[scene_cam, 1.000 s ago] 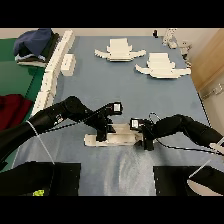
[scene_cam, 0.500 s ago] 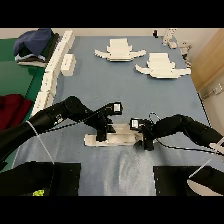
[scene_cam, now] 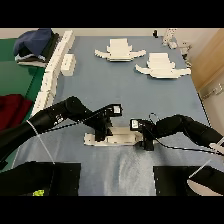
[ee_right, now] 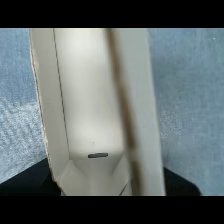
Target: Fold the box.
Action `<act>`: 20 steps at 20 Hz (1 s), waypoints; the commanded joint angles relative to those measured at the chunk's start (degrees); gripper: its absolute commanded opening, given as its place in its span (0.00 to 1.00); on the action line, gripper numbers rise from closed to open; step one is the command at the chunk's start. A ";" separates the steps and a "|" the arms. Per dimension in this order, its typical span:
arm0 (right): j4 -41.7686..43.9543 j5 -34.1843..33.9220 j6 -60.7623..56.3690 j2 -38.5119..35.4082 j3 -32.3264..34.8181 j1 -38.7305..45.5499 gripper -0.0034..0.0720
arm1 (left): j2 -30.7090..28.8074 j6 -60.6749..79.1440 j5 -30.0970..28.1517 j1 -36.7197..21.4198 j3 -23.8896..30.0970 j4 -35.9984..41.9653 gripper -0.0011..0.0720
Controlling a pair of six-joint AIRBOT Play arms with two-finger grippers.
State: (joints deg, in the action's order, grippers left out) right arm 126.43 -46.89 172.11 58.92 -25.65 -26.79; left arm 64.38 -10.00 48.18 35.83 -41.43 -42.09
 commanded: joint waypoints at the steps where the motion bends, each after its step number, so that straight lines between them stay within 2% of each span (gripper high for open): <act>1: 0.00 0.33 0.00 0.00 0.02 -0.04 0.74 | -1.53 -5.25 0.28 -1.20 -0.13 -3.50 0.47; 3: 0.00 0.35 0.00 0.00 0.02 -0.04 0.75 | -4.98 -11.89 1.53 -3.80 -0.13 -7.93 0.47; 6: 0.00 0.35 0.00 0.00 0.02 -0.04 0.75 | -12.00 -24.04 7.10 -9.03 -0.11 -13.81 0.46; 8: 0.00 0.33 0.00 0.00 0.02 -0.04 0.75 | -15.43 -29.55 14.45 -11.69 -0.11 -15.39 0.04; 10: 0.00 0.35 0.00 0.00 0.02 -0.04 0.74 | -16.48 -37.70 22.18 -11.85 0.02 -14.45 0.03; 12: 0.00 0.33 0.00 0.00 0.02 -0.04 0.75 | -16.48 -47.82 24.72 -9.49 1.75 -9.22 0.03; 14: 0.00 0.35 0.00 0.00 0.02 -0.04 0.75 | -16.37 -53.86 20.11 -4.68 4.61 -1.57 0.03; 16: -0.02 0.35 0.00 0.00 0.02 -0.04 0.74 | -15.26 -58.49 11.61 0.24 5.27 3.41 0.03; 18: -0.02 0.35 0.00 0.00 0.02 -0.04 0.74 | -13.27 -60.52 2.99 2.23 4.70 7.61 0.03; 20: -0.02 0.35 0.00 0.00 0.02 -0.04 0.74 | -10.73 -60.54 -2.47 2.29 3.69 8.85 0.03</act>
State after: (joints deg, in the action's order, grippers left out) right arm 126.41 -46.61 172.11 58.92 -25.61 -26.79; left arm 51.22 -66.19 55.40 36.07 -37.30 -38.44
